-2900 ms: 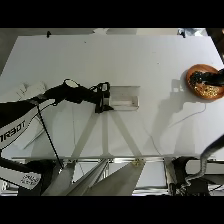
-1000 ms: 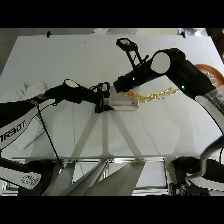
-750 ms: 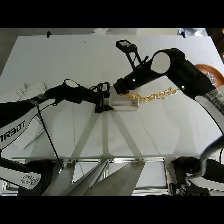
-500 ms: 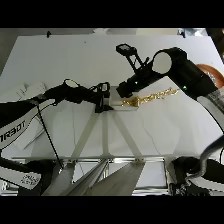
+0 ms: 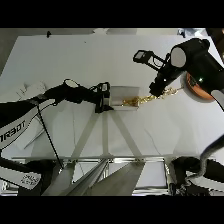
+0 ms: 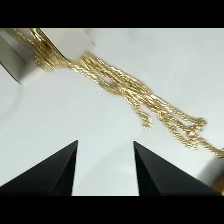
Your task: Fold the box and place the chain.
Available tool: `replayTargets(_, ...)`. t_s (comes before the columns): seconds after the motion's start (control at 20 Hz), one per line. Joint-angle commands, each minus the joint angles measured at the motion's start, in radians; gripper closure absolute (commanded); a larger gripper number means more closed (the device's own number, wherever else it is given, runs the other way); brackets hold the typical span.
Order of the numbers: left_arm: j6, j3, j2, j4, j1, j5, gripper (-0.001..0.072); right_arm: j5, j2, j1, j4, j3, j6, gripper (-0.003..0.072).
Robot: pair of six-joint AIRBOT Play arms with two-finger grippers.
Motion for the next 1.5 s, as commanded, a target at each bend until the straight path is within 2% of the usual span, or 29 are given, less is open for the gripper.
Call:
replayTargets(0.0,0.0,0.001,0.0,0.0,0.0,0.0,0.0554,-0.018,-0.054,-0.063,-0.034,-0.001,-0.296,0.0221)
replayTargets(0.35,0.0,0.001,0.0,0.0,0.0,0.0,0.0554,-0.073,-0.226,-0.121,0.041,-0.001,-0.485,0.0208)
replayTargets(0.8,0.0,0.001,0.0,0.0,0.0,0.0,0.0554,-0.172,-0.389,-0.09,0.098,-0.001,-0.489,0.023)
replayTargets(0.85,0.0,0.001,0.0,0.0,0.0,0.0,0.0554,-0.177,-0.397,-0.089,0.098,-0.001,-0.488,0.0248)
replayTargets(0.9,0.0,0.001,0.0,0.0,0.0,0.0,0.0554,-0.184,-0.402,-0.089,0.098,-0.001,-0.486,0.0303)
replayTargets(1.0,0.0,0.001,0.0,0.0,0.0,0.0,0.0554,-0.196,-0.409,-0.089,0.095,-0.001,-0.454,0.0329)
replayTargets(1.15,0.0,0.001,0.0,0.0,0.0,0.0,0.0554,-0.171,-0.409,-0.089,0.082,-0.001,-0.392,0.0658)
replayTargets(1.3,0.0,0.001,0.0,0.0,0.0,0.0,0.0554,-0.105,-0.407,-0.089,0.076,-0.001,-0.382,0.0676)
replayTargets(1.45,0.0,0.001,0.0,0.0,0.0,0.0,0.0554,-0.095,-0.369,-0.089,0.076,0.0,-0.335,0.0678)
